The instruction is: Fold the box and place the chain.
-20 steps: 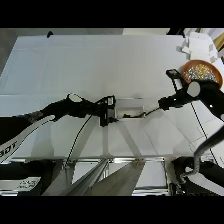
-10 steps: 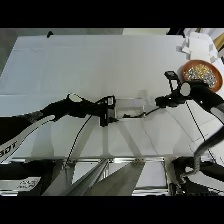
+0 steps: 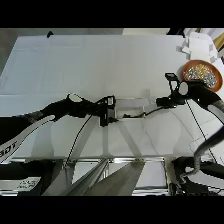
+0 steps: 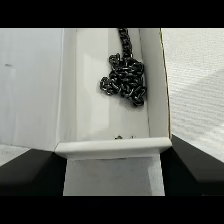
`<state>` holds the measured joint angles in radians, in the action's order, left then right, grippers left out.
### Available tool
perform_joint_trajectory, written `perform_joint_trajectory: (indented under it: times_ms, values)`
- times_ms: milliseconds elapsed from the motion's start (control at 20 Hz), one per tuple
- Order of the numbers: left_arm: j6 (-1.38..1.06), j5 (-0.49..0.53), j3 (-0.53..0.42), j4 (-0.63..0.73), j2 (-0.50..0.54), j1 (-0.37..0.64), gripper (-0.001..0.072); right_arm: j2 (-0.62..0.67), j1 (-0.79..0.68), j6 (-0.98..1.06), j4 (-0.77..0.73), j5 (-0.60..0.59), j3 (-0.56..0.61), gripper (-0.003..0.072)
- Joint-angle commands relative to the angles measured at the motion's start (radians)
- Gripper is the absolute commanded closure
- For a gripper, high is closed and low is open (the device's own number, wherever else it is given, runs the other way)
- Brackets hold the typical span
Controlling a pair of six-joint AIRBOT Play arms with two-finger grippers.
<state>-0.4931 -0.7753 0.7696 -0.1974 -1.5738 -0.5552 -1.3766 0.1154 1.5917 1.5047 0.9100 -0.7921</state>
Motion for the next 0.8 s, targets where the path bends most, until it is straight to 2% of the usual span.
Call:
perform_joint_trajectory:
  times_ms: [0, 350, 550, 750]
  values:
    - [0.0, 0.0, 0.001, 0.0, 0.0, 0.0, 0.0458, 0.007, 0.001, -0.017, -0.016, 0.003, 0.001, 0.0666]
    - [0.0, 0.0, 0.001, 0.0, 0.0, 0.0, 0.0458, 0.217, 0.001, -0.056, -0.025, 0.077, 0.001, 0.0666]
    - [0.0, 0.0, 0.001, 0.001, 0.0, 0.0, 0.0458, 0.376, 0.005, -0.064, -0.1, 0.106, 0.001, 0.0666]
    - [0.0, 0.0, 0.001, 0.003, 0.0, 0.0, 0.0458, 0.532, 0.076, -0.074, -0.148, 0.153, 0.001, 0.0666]
